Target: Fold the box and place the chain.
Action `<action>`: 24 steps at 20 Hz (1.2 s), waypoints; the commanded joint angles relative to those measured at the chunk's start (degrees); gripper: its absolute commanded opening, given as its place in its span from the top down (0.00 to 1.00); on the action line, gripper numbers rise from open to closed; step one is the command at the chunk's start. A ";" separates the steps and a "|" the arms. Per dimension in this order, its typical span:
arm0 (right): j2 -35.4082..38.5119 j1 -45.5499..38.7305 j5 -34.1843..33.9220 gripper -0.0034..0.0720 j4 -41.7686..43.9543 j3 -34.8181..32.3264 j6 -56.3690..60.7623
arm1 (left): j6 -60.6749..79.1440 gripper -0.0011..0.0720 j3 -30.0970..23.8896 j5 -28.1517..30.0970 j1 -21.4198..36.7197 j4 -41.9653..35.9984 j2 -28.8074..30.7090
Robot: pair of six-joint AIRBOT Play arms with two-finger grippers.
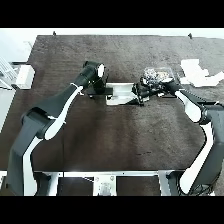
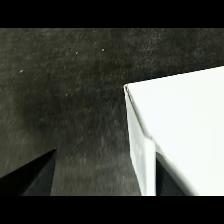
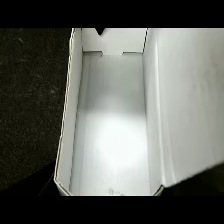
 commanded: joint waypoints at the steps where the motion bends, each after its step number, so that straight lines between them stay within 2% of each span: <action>1: 0.00 0.07 0.46 0.23 0.35 0.00 -0.02 | 0.61 0.11 -0.17 4.13 -0.42 -3.19 -1.68; 6: 0.00 0.07 0.46 0.23 0.35 0.00 -0.02 | 0.63 0.11 -0.17 8.61 -0.87 -4.83 -2.25; 9: 0.00 0.07 0.46 0.23 0.35 0.00 -0.02 | 0.94 0.11 -0.17 8.26 -0.87 -6.86 -2.08; 12: 0.00 0.07 0.46 0.23 0.35 0.00 -0.02 | 2.21 0.11 0.63 5.42 -0.63 -6.56 -1.49; 13: 0.00 0.07 0.44 0.23 0.35 0.00 -0.02 | 3.13 0.05 0.79 4.20 -0.31 -6.40 -1.01; 20: 0.00 0.07 0.44 0.23 0.35 0.00 -0.02 | 6.34 0.05 0.87 -0.70 1.57 -6.56 3.96; 24: 0.00 0.07 0.46 0.23 0.35 0.00 -0.02 | 19.54 0.05 0.83 -5.38 2.40 -6.27 8.55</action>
